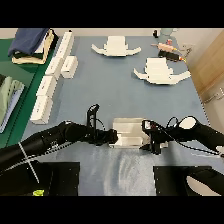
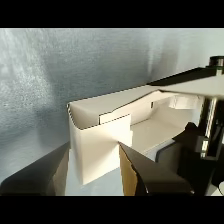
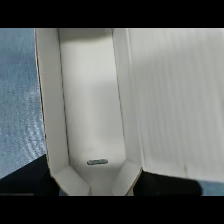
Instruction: Fold the box.
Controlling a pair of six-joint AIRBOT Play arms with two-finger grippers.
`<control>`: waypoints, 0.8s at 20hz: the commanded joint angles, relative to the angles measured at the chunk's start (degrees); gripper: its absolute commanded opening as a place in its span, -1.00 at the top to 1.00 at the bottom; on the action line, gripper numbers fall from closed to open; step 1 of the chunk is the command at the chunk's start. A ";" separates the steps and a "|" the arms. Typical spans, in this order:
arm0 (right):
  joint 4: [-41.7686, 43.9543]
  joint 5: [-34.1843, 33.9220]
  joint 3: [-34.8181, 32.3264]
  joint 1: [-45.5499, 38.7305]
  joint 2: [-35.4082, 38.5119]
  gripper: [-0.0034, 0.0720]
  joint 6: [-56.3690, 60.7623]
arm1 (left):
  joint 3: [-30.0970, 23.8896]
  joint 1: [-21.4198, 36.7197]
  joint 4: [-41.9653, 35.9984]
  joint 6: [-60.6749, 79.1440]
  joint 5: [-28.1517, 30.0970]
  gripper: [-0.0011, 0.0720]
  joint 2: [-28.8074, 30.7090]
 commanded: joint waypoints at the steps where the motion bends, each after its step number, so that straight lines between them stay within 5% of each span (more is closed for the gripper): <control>1: 0.02 0.02 0.04 -0.02 -0.04 -0.46 0.02 | 2.99 -2.08 7.15 -8.87 -0.92 -0.29 -1.97; 6: 0.02 0.02 0.04 -0.02 -0.04 -0.46 0.02 | 7.19 -2.58 21.46 -22.43 -10.80 -0.29 -2.19; 16: 0.02 0.04 0.04 -0.02 -0.04 -0.46 0.02 | 14.71 -8.50 24.00 -26.43 -13.35 -0.19 -10.27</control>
